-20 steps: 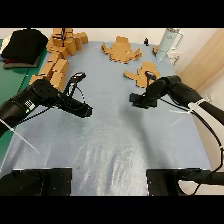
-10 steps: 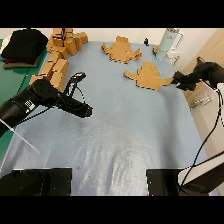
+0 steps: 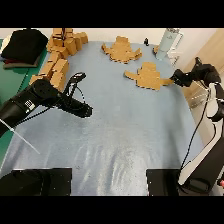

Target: Fold the box.

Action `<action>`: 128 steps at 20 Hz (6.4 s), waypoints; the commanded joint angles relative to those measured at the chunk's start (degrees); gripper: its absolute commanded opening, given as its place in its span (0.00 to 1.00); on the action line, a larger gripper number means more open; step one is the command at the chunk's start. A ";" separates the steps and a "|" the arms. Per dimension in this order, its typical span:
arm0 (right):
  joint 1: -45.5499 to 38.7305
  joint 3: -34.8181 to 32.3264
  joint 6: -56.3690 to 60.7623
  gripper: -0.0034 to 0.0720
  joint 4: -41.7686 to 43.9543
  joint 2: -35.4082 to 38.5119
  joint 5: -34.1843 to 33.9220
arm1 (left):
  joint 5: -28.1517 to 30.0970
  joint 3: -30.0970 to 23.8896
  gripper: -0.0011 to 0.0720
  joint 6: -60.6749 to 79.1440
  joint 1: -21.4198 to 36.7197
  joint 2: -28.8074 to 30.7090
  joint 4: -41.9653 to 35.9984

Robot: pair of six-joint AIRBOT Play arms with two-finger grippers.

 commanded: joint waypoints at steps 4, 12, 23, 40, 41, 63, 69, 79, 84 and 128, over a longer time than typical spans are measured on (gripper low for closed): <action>3.63 3.06 -6.82 0.05 1.57 -1.55 0.22 | 0.04 -0.02 0.03 0.02 0.07 0.04 0.02; 7.04 -5.55 -7.30 0.05 0.70 9.75 -5.77 | 0.02 -0.02 0.03 0.00 0.07 0.04 0.02; 15.63 -58.84 1.22 0.05 -2.54 50.69 2.99 | 0.13 -0.02 0.03 0.22 0.07 0.04 0.02; 21.16 -78.93 13.09 0.37 -11.56 62.62 -2.38 | 0.17 -0.02 0.03 0.22 0.07 0.04 -0.15; 21.14 -76.89 11.56 0.37 -11.56 60.08 -3.85 | 0.17 -0.02 0.03 0.22 0.07 0.04 -0.15; 35.21 -73.22 -19.30 0.05 10.23 55.84 -1.49 | -7.89 3.63 0.89 1.36 3.78 -3.76 -8.94; 38.40 -83.19 -19.12 0.05 9.92 66.60 4.79 | -9.42 3.74 0.89 12.90 11.23 -18.18 -21.62; 38.40 -83.60 -19.12 0.05 9.81 67.34 5.33 | -16.04 17.57 0.89 22.69 4.83 -37.27 -29.70; 38.40 -83.60 -19.12 0.05 9.38 67.34 5.73 | -20.57 18.93 0.59 26.23 4.37 -37.77 -29.68; 26.67 -76.83 -0.48 0.58 4.94 68.06 16.76 | -1.22 -3.48 0.03 73.33 -5.90 -19.91 -37.20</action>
